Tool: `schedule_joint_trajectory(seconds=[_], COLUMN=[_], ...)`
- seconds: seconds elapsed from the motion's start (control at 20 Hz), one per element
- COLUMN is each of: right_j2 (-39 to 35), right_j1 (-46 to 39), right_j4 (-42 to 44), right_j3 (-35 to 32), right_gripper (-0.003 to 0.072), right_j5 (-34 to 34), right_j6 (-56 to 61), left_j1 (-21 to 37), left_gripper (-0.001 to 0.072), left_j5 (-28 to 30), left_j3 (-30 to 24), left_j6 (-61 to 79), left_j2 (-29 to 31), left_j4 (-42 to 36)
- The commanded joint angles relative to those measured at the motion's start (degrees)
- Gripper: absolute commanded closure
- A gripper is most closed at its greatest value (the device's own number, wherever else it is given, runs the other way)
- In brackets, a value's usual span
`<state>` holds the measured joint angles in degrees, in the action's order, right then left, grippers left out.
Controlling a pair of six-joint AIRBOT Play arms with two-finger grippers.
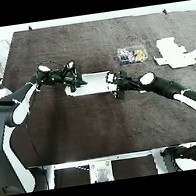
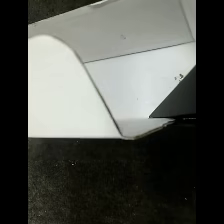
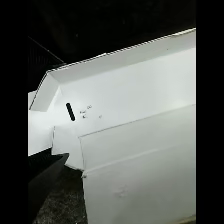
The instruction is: Fold the box and place the chain.
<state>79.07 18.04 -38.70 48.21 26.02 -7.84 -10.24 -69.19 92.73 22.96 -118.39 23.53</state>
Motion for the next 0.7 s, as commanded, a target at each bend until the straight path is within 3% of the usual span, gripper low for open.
schedule_joint_trajectory(seconds=[0.0,0.3,0.65], right_j2=[0.8,3.5,6.5], right_j1=[-1.0,-2.6,-5.6], right_j4=[6.5,7.2,7.2], right_j3=[0.7,2.4,7.3], right_gripper=[0.0069,0.0069,0.0069], right_j5=[-0.1,1.2,8.9], right_j6=[-5.0,-6.4,-9.4], left_j1=[0.0,0.0,0.0], left_gripper=[0.0689,0.0689,0.0689], left_j5=[0.0,0.0,0.0], left_j3=[0.0,0.0,0.0], left_j6=[0.0,0.0,0.0], left_j2=[0.0,0.0,0.0], left_j4=[0.0,0.0,0.0])
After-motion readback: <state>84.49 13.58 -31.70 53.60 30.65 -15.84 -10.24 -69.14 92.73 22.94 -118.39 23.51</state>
